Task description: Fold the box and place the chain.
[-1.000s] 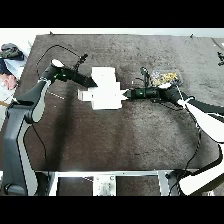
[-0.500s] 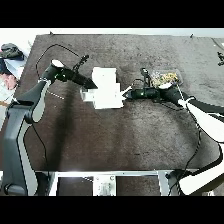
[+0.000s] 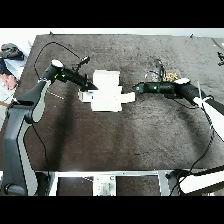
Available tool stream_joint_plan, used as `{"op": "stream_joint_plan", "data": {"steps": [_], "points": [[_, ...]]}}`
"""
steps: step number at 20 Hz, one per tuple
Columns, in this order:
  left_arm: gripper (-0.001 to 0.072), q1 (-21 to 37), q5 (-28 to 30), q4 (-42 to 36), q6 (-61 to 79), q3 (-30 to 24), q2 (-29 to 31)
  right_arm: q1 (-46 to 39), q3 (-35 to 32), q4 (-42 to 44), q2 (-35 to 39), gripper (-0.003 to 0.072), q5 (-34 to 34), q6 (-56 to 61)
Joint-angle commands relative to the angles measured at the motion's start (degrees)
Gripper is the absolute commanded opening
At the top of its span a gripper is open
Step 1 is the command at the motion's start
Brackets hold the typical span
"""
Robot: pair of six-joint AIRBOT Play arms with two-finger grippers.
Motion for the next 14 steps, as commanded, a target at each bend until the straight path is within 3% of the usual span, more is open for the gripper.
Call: {"op": "stream_joint_plan", "data": {"steps": [1, 7, 14], "points": [[0.0006, -0.02, -1.05, -1.49, 11.91, -0.37, -0.02, -1.2, 0.0, -0.17, 1.33, 0.0314, 1.57, 0.0], [0.0005, 0.79, 2.43, -7.91, 20.68, -5.38, 0.11, -0.79, 0.0, -2.58, 1.29, 0.0314, 1.7, -0.02], [0.0005, 0.81, 6.29, -8.02, 25.11, -7.5, 0.2, -0.79, 0.0, -3.41, 1.27, 0.0314, -1.07, -0.31]]}}
